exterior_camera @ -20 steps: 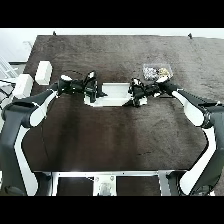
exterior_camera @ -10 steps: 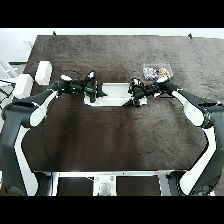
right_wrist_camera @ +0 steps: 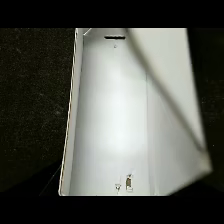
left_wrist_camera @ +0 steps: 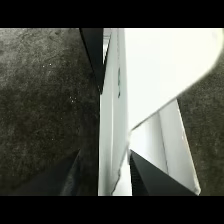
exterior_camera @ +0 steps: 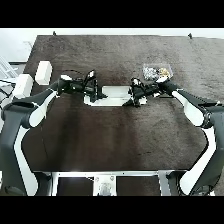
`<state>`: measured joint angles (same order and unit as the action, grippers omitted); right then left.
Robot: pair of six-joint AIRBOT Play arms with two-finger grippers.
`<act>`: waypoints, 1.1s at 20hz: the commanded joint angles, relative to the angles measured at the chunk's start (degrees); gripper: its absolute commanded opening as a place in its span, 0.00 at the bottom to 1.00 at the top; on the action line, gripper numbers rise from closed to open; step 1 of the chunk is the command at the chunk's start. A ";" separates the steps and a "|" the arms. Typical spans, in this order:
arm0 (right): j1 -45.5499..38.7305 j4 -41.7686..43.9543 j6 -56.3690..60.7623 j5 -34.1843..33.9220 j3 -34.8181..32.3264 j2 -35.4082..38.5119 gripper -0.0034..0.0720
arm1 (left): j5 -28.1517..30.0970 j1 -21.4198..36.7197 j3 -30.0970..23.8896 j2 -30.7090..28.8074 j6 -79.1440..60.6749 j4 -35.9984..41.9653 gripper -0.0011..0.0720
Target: Fold the box and place the chain.
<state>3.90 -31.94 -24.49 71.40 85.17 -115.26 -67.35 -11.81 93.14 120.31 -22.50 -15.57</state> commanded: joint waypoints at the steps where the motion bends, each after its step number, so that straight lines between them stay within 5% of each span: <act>1: -0.02 -0.07 0.09 0.11 0.02 -0.04 0.68 | -2.56 1.29 0.07 -1.53 0.17 -0.76 0.50; 9: -0.02 -0.07 0.09 0.11 0.02 -0.04 0.68 | -11.34 7.39 0.52 -9.27 2.75 -2.95 0.47; 10: -0.02 -0.04 0.09 0.11 0.02 -0.04 0.68 | -12.85 7.65 0.55 -10.25 3.04 -3.72 0.16; 11: -0.02 -0.07 0.09 0.11 0.02 -0.04 0.68 | -14.99 7.69 0.59 -11.37 2.40 -4.85 0.05; 17: -0.02 -0.07 0.09 0.11 0.02 -0.04 0.68 | -14.97 3.02 0.17 -14.62 6.03 -7.50 0.04; 22: -0.02 -0.07 0.09 0.11 0.02 -0.04 0.68 | -9.09 -2.21 -4.09 -14.64 5.95 -9.42 0.04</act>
<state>3.90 -32.03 -24.40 71.50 85.19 -115.26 -79.70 -11.62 91.13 105.97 -16.95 -23.42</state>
